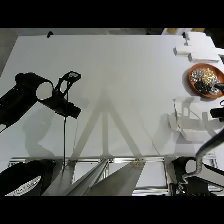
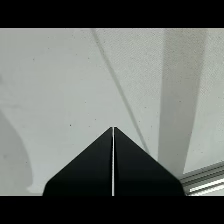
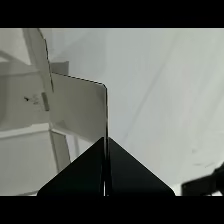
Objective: Fold the box and place the chain.
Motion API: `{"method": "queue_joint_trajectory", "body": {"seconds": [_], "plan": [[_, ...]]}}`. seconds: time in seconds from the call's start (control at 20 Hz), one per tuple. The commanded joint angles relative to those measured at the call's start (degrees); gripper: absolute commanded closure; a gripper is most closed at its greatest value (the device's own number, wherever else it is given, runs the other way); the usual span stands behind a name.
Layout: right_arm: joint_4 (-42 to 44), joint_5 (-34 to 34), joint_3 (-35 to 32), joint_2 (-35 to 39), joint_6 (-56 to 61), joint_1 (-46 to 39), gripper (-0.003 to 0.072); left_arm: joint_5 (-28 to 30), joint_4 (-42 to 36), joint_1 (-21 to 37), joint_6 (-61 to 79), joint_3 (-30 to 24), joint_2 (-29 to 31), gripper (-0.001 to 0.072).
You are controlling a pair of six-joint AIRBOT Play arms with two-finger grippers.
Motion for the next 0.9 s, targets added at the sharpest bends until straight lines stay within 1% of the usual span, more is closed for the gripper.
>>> {"method": "queue_joint_trajectory", "body": {"seconds": [0.0,0.1,0.2,0.25,0.35,0.45,0.55,0.65,0.7,0.75,0.8,0.85], "plan": [[13.7,-0.4,-0.1,5.7,-0.6,7.4,0.0664,0.0,0.0,0.0,0.0,0.0,0.0,0.0699],[24.4,-2.1,-0.7,9.3,-0.6,12.5,0.0664,0.0,0.0,0.0,0.0,0.0,0.0,0.0699],[36.1,-8.5,-4.0,14.4,-0.6,17.6,0.0665,0.0,0.0,0.0,0.0,0.0,0.0,0.0699],[39.7,-12.4,-6.7,17.3,-0.5,20.8,0.0665,0.0,0.0,0.0,0.0,0.0,0.0,0.0699],[40.3,-17.8,-12.3,22.2,0.5,27.7,0.0665,0.1,-0.1,0.0,0.0,0.0,0.0,0.0699],[38.7,-21.2,-17.9,25.6,3.6,33.8,0.0665,2.1,-0.4,0.0,0.0,0.0,0.0,0.0699],[37.3,-23.5,-22.3,27.1,7.6,38.1,0.0664,4.3,-1.2,0.0,0.1,0.0,0.0,0.0699],[36.6,-24.0,-24.6,27.1,9.2,40.9,0.0664,6.8,-1.3,0.0,0.1,0.0,0.0,0.0687],[36.6,-24.1,-25.0,27.1,9.2,41.7,0.0664,8.2,-1.6,0.0,1.0,0.0,0.0,0.0593],[36.6,-24.2,-25.0,27.1,9.2,42.0,0.0664,10.4,-2.3,0.0,3.3,-0.1,0.0,0.0422],[36.8,-24.2,-25.0,27.1,9.2,42.0,0.0664,12.9,-4.2,0.1,6.1,-0.2,0.0,0.0301],[36.8,-24.3,-25.0,27.1,9.2,42.0,0.0664,15.7,-8.2,0.2,10.7,-0.2,-0.4,0.0266]]}}
